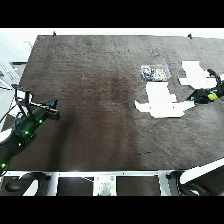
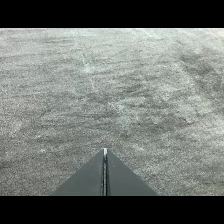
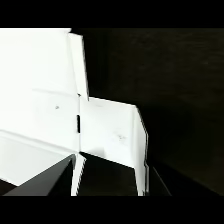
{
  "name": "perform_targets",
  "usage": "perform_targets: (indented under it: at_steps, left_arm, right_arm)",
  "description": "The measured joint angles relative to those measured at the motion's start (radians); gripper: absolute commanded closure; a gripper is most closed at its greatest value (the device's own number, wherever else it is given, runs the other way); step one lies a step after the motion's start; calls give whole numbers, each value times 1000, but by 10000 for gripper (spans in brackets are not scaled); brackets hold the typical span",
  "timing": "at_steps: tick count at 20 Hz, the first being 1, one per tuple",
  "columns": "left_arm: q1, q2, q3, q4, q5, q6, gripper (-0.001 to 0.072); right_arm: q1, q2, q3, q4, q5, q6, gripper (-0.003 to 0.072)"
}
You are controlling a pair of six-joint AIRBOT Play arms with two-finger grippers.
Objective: Fold the box and place the chain.
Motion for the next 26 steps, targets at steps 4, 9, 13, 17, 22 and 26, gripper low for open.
perform_targets:
  at_steps: [4, 9, 13, 17, 22, 26]
  left_arm:
    - [0, 0, 0, 0, 0, 0, 685]
    - [0, 0, 0, 0, 0, 0, 685]
    - [0, 0, 0, 0, 0, 0, 685]
    - [0, 0, 0, 0, 0, 0, 685]
    - [0, 0, 0, 0, 0, 0, 685]
    - [0, 0, 0, 0, 0, 0, 685]
  right_arm:
    - [10, -37, 1, 15, 40, -4, 174]
    - [14, -75, 1, 43, 59, -11, 270]
    - [16, -106, -2, 139, 82, -29, 686]
    - [17, -106, -36, 225, 124, -55, 681]
    - [55, 11, -256, 347, 62, -63, 681]
    - [185, 143, -479, 509, -111, -56, 680]
